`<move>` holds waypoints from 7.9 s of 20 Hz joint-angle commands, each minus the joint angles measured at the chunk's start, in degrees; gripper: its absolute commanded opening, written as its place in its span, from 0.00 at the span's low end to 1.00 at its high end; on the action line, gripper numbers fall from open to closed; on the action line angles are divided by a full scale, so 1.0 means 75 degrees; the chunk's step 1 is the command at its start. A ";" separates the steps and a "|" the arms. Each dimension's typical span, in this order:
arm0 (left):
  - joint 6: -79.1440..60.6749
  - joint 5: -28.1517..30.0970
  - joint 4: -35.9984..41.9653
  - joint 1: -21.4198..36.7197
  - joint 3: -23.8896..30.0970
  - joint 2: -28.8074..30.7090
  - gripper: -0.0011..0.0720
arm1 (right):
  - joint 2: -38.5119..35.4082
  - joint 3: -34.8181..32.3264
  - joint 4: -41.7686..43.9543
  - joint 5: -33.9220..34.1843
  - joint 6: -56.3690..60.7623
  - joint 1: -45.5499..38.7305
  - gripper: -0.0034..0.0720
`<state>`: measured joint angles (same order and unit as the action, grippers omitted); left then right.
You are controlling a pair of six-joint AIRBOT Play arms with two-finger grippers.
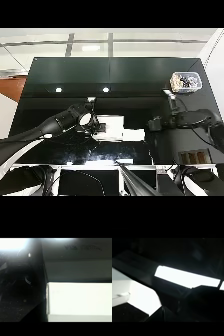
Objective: Fold the box and place the chain.
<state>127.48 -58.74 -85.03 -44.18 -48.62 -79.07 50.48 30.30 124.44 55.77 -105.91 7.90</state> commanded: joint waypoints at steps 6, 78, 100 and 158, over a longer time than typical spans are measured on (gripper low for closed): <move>0.0000 -0.0064 -0.0029 0.0006 0.0006 -0.0006 0.05 | 0.0600 -0.1297 0.1483 -0.0280 0.2515 -0.0061 0.08; -0.0175 -0.0087 0.0035 0.0003 0.0006 -0.0003 0.05 | 0.3383 0.3518 -0.2699 0.0376 0.7015 0.5141 0.69; -0.0175 -0.0087 0.0038 -0.0003 0.0006 -0.0003 0.05 | 0.4130 0.3809 -0.3672 0.0787 0.8201 0.5683 0.35; -0.0172 -0.0210 0.0035 0.0000 0.0006 -0.0006 0.05 | 0.1996 0.4861 -0.4532 0.1853 0.7621 0.5149 0.55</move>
<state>126.21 -60.40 -84.77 -44.18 -48.60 -79.09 71.72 65.71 91.02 68.12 -44.14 49.28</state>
